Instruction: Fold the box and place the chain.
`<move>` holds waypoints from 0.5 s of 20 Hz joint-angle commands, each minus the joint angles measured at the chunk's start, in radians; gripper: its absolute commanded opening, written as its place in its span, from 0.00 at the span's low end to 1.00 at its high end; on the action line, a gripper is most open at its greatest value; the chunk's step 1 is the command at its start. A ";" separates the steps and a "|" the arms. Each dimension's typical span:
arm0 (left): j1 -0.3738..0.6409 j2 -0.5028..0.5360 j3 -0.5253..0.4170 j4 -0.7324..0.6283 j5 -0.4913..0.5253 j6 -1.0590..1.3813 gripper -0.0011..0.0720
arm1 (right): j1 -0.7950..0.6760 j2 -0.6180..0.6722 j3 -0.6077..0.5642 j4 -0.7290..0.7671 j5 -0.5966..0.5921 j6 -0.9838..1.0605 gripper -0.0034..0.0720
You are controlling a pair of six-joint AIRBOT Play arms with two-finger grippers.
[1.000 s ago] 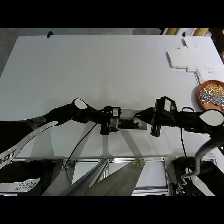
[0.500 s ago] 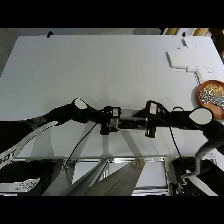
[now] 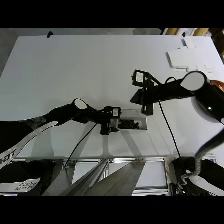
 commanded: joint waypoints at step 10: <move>0.000 0.000 0.000 0.000 0.000 0.000 0.30 | 0.076 -0.044 -0.047 -0.119 0.110 0.032 0.07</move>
